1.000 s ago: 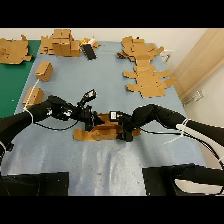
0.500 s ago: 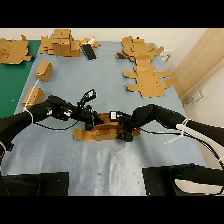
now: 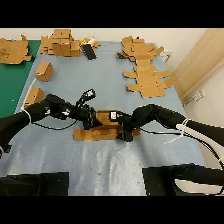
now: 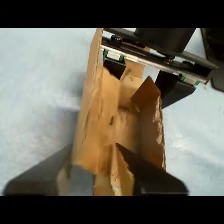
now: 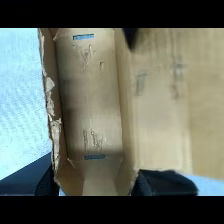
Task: Fold the box.
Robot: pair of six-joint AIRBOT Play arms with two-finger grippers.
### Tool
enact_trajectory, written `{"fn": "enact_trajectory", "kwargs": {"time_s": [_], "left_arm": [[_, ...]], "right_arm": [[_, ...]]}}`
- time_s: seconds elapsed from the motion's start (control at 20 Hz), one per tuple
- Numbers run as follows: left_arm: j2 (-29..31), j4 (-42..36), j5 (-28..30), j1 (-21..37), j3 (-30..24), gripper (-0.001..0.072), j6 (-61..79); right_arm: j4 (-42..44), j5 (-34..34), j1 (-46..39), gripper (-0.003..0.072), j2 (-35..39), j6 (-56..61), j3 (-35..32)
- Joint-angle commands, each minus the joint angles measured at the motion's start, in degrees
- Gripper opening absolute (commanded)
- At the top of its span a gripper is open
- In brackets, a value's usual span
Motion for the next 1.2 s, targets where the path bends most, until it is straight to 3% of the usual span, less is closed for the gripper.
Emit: {"fn": "enact_trajectory", "kwargs": {"time_s": [0.0, 0.2, 0.3, 0.35, 0.4, 0.45, 0.55, 0.65, 0.75, 0.85, 1.0, 1.15], "left_arm": [[3.8, 2.4, 0.2, 2.8, 0.1, 0.0489, -4.0], [11.4, 7.2, 0.3, 7.9, 0.1, 0.0489, -7.5], [15.2, 15.3, -1.6, 8.9, 0.1, 0.0487, -16.6], [16.8, 20.6, -3.9, 8.8, 0.1, 0.04, -22.1], [18.0, 25.4, -8.3, 8.7, 0.1, 0.0106, -28.7], [18.8, 28.9, -13.7, 8.7, 0.1, 0.0011, -34.2], [19.4, 33.3, -20.8, 7.2, -0.5, 0.001, -57.4], [19.5, 29.9, -24.9, 3.5, -2.6, 0.001, -65.5], [19.5, 19.1, -21.3, -2.4, -5.7, 0.0011, -67.8], [19.1, 8.5, -11.5, -7.0, -7.0, 0.0011, -67.7], [18.3, -3.6, 3.8, -7.0, -7.0, 0.0011, -64.9], [15.1, -5.1, 10.1, -4.7, -6.5, 0.0011, -63.1]], "right_arm": [[-0.1, 0.0, 0.0, 0.0498, 0.0, -0.1, 0.0], [-0.2, 0.0, 0.0, 0.0498, 0.0, -0.1, 0.0], [-0.2, 0.0, 0.0, 0.0498, 0.0, -0.1, 0.0], [-0.2, 0.0, 0.0, 0.0498, 0.0, -0.1, 0.0], [-0.2, 0.0, 0.0, 0.0498, 0.0, -0.1, 0.0], [-0.2, 0.0, 0.0, 0.0498, 0.0, -0.1, 0.0], [-0.2, 0.0, 0.0, 0.0498, 0.0, -0.1, 0.0], [-0.2, 0.0, 0.0, 0.0498, 0.0, -0.1, 0.0], [-0.2, 0.0, 0.0, 0.0498, 0.0, -0.1, 0.0], [-0.2, 0.0, 0.0, 0.0499, 0.0, -0.1, 0.0], [-0.2, 0.0, 0.0, 0.0498, 0.0, -0.1, 0.0], [-0.2, 0.0, 0.0, 0.0498, 0.0, -0.1, 0.0]]}}
